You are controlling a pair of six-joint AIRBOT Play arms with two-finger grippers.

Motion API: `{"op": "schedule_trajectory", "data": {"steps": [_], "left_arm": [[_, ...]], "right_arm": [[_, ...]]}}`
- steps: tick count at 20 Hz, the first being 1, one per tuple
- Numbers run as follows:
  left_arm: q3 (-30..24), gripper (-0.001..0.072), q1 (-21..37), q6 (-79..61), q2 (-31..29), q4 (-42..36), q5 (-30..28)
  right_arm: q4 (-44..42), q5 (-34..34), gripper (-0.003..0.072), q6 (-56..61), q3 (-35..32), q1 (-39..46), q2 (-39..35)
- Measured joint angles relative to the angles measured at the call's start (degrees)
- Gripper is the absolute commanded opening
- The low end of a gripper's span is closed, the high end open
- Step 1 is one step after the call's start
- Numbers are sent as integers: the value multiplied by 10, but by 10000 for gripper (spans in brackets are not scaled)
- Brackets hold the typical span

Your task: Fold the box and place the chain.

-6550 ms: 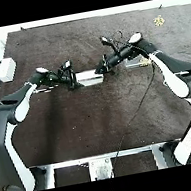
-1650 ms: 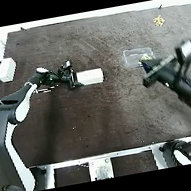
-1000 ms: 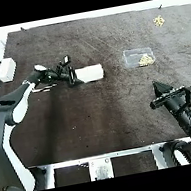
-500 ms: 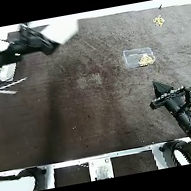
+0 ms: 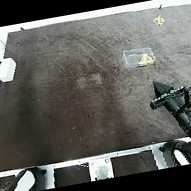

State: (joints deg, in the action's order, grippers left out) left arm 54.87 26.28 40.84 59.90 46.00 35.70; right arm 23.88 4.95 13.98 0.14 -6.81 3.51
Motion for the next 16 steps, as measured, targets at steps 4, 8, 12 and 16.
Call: {"op": "schedule_trajectory", "data": {"steps": [4,8,12,16], "left_arm": [[-63,5,93,-26,1,14,32],[-78,4,128,-69,55,23,48],[-81,5,139,-98,108,27,23],[-80,6,142,-130,150,28,6]], "right_arm": [[4,-1,1,0,0,0,0],[5,-1,1,0,-6,0,0],[5,-1,1,0,-10,0,0],[5,-3,1,0,-12,0,0]]}}
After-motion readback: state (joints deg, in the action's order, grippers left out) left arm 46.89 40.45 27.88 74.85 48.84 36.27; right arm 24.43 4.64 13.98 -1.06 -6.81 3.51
